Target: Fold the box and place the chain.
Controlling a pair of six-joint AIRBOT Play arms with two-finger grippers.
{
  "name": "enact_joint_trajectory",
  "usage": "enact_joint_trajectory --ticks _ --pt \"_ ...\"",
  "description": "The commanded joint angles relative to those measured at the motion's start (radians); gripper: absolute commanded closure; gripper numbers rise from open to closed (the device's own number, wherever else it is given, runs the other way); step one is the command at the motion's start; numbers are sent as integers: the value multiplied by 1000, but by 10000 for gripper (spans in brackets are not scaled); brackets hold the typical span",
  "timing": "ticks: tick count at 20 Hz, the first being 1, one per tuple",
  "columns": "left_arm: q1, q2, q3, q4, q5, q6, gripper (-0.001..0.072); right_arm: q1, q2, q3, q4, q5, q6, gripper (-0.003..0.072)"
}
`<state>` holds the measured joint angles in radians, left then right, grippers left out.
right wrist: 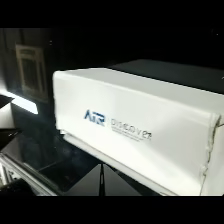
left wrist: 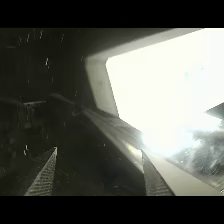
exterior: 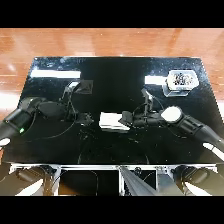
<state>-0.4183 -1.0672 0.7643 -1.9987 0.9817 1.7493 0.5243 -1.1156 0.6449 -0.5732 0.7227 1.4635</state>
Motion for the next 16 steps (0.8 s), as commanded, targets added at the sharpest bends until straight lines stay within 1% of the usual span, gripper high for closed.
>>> enact_joint_trajectory --ticks 1,2,4,6,9,10,12,14,16 --pt "1 -95 103 0 39 219 84 -66 64 1 7 47 -30 651" --pt "1 -112 123 0 40 293 85 -93 79 1 7 74 -47 651" --pt "-12 -134 152 1 40 531 86 -143 98 1 -11 122 -59 651" --pt "-43 -138 156 1 38 782 82 -194 100 1 -31 178 -70 651" --pt "-112 -138 156 2 37 1010 74 -241 100 1 -34 234 -99 651" --pt "-135 -140 156 1 28 1071 74 -247 100 1 -34 238 -104 651" --pt "-176 -142 156 1 -31 1151 74 -248 100 1 -34 238 -111 651" --pt "-195 -151 156 1 -100 1162 75 -249 100 1 -34 238 -111 651" --pt "-201 -171 156 1 -126 1189 75 -248 100 1 -34 238 -111 651"
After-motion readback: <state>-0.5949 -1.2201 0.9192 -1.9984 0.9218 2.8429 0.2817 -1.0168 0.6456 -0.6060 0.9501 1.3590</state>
